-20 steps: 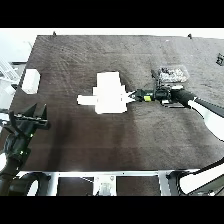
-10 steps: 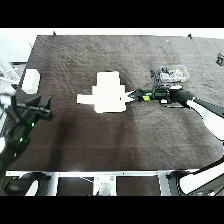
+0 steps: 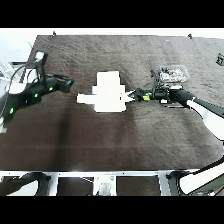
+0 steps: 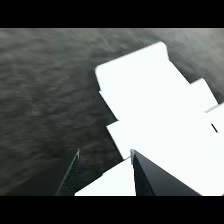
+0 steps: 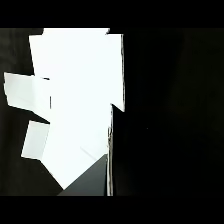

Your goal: Fold the box and place the chain.

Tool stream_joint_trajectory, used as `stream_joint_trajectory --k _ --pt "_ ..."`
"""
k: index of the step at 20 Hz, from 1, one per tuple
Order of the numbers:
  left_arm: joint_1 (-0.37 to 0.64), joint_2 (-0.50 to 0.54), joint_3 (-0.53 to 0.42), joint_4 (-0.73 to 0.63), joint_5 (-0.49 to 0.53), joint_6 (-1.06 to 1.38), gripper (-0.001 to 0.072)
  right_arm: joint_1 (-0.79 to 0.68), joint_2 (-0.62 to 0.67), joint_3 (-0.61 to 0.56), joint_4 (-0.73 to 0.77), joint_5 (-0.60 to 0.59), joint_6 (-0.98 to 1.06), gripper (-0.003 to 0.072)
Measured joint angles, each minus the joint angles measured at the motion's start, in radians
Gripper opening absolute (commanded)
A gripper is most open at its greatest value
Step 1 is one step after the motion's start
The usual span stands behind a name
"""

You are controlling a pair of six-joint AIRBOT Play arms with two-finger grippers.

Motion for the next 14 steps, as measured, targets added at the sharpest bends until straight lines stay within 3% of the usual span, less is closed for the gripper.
stream_joint_trajectory --k 3,8,14 --pt "0.0 -0.202 0.249 0.152 -0.203 -0.164 0.0385 -0.001 0.0 0.0 -0.01 0.0 0.0 0.0003" --pt "0.0 -0.496 0.626 0.257 -0.502 -0.366 0.0386 -0.001 0.0 0.0 -0.014 0.0 0.0 0.0003" --pt "0.0 -0.75 0.912 0.323 -0.656 -0.552 0.0432 -0.001 0.0 0.0 -0.013 0.001 0.0 0.0003"
